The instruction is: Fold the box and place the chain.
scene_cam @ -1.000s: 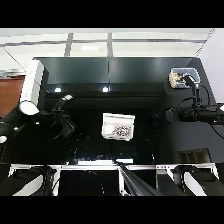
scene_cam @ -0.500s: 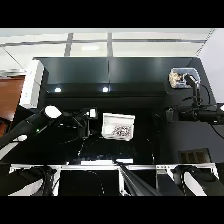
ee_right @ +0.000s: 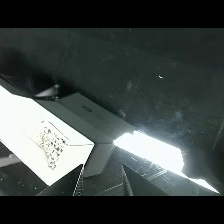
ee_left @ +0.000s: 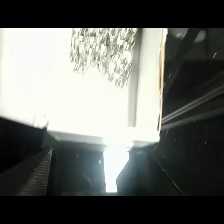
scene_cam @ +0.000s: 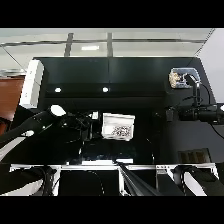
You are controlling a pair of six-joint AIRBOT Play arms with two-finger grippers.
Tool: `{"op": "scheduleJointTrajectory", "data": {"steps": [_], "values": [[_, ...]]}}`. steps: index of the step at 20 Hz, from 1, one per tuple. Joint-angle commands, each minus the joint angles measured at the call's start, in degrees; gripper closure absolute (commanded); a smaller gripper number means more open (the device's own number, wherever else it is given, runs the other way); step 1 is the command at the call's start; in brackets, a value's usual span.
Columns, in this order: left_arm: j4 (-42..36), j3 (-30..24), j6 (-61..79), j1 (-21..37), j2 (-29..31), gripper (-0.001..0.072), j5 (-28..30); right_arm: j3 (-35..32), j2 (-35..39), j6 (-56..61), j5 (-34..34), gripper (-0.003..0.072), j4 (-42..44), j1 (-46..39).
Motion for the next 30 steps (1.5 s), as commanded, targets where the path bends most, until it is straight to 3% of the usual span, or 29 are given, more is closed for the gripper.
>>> {"op": "scheduleJointTrajectory", "data": {"steps": [1, 14, 15, 16, 18, 19, 24, 30], "values": [[-3.9, 0.4, 0.3, -0.4, -0.5, -0.0007, -0.5, 0.0, 0.0, 0.0, 0.0, 0.0396, 0.0, 0.0], [-3.5, 0.4, 1.6, -2.4, -0.9, 0.0016, -0.1, 0.0, 0.0, 0.0, -0.2, 0.0396, -0.3, 0.0], [-3.5, 0.4, 1.6, -2.4, -0.9, 0.0083, 0.1, 0.0, 0.0, 0.0, -0.1, 0.0395, -0.3, 0.1], [-3.2, 0.4, 1.6, -2.4, -0.9, 0.0208, 0.3, 0.0, 0.0, 0.0, -0.2, 0.0391, -0.3, 0.4], [-2.6, 0.4, 1.1, -2.4, -0.8, 0.0281, 1.7, 0.0, 0.0, 2.0, -1.6, 0.0144, -0.1, 1.5], [-1.9, 0.4, 1.1, -2.4, -0.6, 0.0307, 2.4, 0.0, 0.0, 2.1, -1.9, 0.0122, 0.3, 2.5], [-1.9, 0.4, 0.9, -2.3, -0.5, 0.0307, 3.8, 0.9, -2.5, 4.2, -14.6, 0.0124, 7.5, 10.2], [-1.9, 0.4, -0.2, -2.3, -0.5, 0.0307, 5.4, 8.2, -14.9, 0.8, -14.3, 0.0124, 8.9, 16.7]]}}
